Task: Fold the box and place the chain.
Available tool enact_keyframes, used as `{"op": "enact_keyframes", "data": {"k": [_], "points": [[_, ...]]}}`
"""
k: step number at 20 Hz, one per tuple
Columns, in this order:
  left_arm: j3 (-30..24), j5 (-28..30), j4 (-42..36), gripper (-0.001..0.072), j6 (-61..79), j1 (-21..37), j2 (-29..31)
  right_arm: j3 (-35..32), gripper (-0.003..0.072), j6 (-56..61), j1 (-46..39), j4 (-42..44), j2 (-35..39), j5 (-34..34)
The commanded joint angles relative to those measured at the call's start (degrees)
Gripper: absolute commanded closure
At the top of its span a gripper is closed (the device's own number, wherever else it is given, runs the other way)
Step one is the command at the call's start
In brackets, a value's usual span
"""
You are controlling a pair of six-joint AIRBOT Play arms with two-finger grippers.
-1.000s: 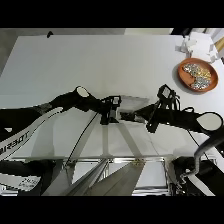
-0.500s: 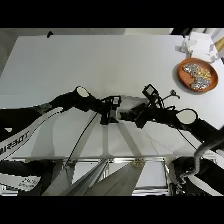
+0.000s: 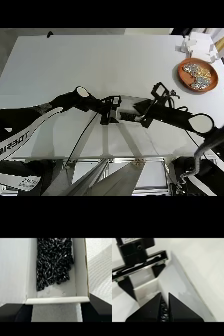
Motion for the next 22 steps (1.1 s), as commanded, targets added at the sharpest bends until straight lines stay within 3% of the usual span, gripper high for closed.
{"op": "enact_keyframes", "data": {"k": [1, 3, 5, 7, 8, 9, 13, 18, 22], "points": [[0.0, 0.0, 0.0, 0.0504, 0.0, 0.0, 0.0, 0.0, 0.0604, 14.9, -7.3, -13.9, 5.9, 0.2], [0.0, 0.0, 0.0, 0.0504, 0.0, 0.0, 0.0, 0.0, 0.0574, 26.2, -14.2, -21.1, 5.5, 0.9], [0.0, 0.0, 0.0, 0.0504, 0.0, 0.0, 0.0, 0.0, 0.0461, 35.9, -21.1, -27.4, 4.0, 2.2], [0.0, 0.0, 0.0, 0.0504, 0.0, 0.0, 0.0, 0.0, 0.041, 38.7, -25.6, -30.3, 1.0, 3.0], [0.0, 0.0, 0.0, 0.0504, 0.0, 0.0, 0.0, 0.0, 0.0325, 38.7, -26.6, -30.3, -0.9, 3.1], [0.0, 0.0, 0.0, 0.0504, 0.0, 0.0, 0.0, 0.0, 0.0286, 38.7, -27.0, -30.3, -3.0, 2.6], [0.0, 0.0, 0.0, 0.0504, 0.0, 0.0, 0.0, 0.6, 0.029, 38.6, -25.6, -30.7, -11.1, -2.6], [0.0, 0.0, 0.0, 0.0504, 0.0, 0.0, 0.0, 7.4, 0.0294, 38.7, -22.8, -34.9, -20.5, 1.0], [0.0, 0.0, 0.0, 0.0504, 0.0, 0.0, 0.0, 10.0, 0.0361, 39.5, -19.4, -35.7, -25.4, 2.7]]}}
